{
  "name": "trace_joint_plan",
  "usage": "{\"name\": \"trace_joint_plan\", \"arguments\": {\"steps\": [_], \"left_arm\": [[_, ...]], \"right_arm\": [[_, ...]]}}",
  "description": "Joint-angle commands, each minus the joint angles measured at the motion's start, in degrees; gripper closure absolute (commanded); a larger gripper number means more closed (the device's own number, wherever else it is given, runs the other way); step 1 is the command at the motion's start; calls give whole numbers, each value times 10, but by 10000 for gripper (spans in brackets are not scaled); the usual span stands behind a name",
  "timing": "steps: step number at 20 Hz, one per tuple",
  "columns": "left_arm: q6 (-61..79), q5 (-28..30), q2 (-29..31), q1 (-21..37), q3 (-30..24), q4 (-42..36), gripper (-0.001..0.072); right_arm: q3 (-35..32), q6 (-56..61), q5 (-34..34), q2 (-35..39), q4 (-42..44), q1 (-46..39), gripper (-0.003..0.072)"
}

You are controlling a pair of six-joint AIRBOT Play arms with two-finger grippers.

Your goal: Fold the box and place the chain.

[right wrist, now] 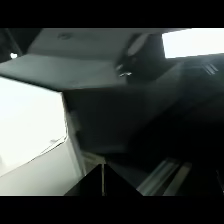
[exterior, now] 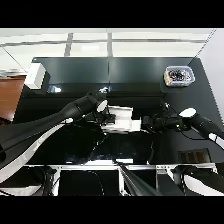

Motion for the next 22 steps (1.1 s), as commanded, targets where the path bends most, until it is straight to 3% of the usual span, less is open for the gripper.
{"name": "trace_joint_plan", "arguments": {"steps": [1, 2, 3, 10, 11, 12, 14, 15, 16, 22], "left_arm": [[0, -2, 0, 0, 0, -2, 683], [0, -2, 0, 0, 0, -2, 683], [0, -2, 0, 0, 0, -2, 683], [0, -2, 0, 0, 0, -2, 683], [0, -2, 0, 0, 0, -3, 683], [0, -2, 0, 0, 0, -4, 683], [0, -2, 0, 0, 0, -4, 683], [0, -2, 0, 0, 0, -4, 683], [0, -2, 0, 0, 0, -4, 683], [0, -2, 0, 0, 0, -4, 683]], "right_arm": [[25, -6, 26, -4, -5, 15, 390], [37, -6, 37, -4, -14, 13, 170], [49, -6, 48, -4, -21, 13, 110], [82, -6, 73, -4, -10, 21, 115], [83, -6, 70, -4, -9, 28, 228], [84, -5, 64, -4, -9, 37, 276], [89, 5, 46, -4, -12, 58, 278], [95, 14, 38, -4, -16, 69, 355], [106, 31, 31, -4, -30, 80, 385], [190, 231, 20, -4, -227, 162, 385]]}}
